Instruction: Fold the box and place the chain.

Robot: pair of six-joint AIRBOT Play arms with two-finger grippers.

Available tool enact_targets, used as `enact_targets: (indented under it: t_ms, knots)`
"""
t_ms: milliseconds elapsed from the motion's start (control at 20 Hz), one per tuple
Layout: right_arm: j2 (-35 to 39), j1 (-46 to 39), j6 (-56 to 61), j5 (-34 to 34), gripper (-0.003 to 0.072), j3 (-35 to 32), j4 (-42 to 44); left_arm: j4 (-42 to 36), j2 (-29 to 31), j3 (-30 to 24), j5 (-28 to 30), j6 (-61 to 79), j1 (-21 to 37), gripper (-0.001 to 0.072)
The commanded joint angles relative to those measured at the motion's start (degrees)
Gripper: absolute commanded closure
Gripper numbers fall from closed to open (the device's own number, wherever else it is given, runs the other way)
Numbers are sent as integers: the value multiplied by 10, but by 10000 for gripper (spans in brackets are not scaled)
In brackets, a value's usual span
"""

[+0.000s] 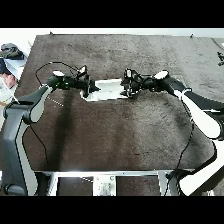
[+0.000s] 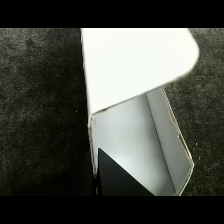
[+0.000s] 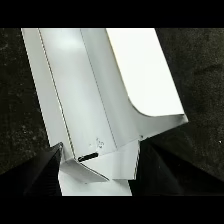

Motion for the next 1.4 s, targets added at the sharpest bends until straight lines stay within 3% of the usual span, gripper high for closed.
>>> enact_targets:
  t_ms: [0, 550, 1350]
  knots:
    - [-24, -1, 5, 49, 104, 37, -8, 0, 0, 0, 0, 0, 0, 696]
    - [-131, -1, 89, 187, 104, 174, -48, 0, 0, 0, 0, 0, 0, 696]
    - [-162, 2, 90, 205, 105, 197, -73, 0, 0, 0, 0, 0, 0, 696]
